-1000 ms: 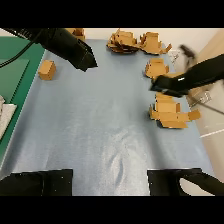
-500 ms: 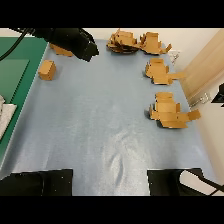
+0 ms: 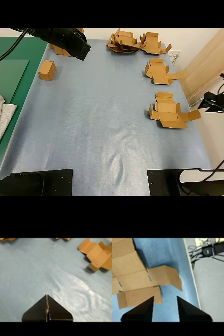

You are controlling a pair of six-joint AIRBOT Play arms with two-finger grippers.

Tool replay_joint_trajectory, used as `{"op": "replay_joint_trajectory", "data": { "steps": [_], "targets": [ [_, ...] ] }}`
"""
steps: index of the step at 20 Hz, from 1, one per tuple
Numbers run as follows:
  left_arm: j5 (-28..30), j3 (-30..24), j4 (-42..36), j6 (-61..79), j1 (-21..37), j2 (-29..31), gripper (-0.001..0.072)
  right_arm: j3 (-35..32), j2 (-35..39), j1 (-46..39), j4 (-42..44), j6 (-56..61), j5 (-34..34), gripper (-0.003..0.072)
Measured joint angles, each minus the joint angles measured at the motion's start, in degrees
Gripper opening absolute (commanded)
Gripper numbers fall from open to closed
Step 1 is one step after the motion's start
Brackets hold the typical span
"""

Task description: Fold the box.

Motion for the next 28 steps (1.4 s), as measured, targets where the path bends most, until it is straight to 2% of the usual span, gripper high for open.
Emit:
{"op": "replay_joint_trajectory", "data": {
  "steps": [7,24,28],
  "targets": [
    [-0.33,0.0,1.11,-0.31,0.02,-0.26,0.0013,0.0,-6.82,-1.03,-1.84,-3.15,3.5,0.0446],
    [-2.54,0.0,1.31,-0.85,0.0,-1.11,0.0012,1.99,-7.96,-1.9,-3.41,-3.63,3.69,0.0446],
    [-3.39,-0.02,1.31,-1.46,0.0,-2.21,0.0013,2.14,-9.25,-1.84,-1.14,-4.44,3.34,0.0446]
  ]
}}
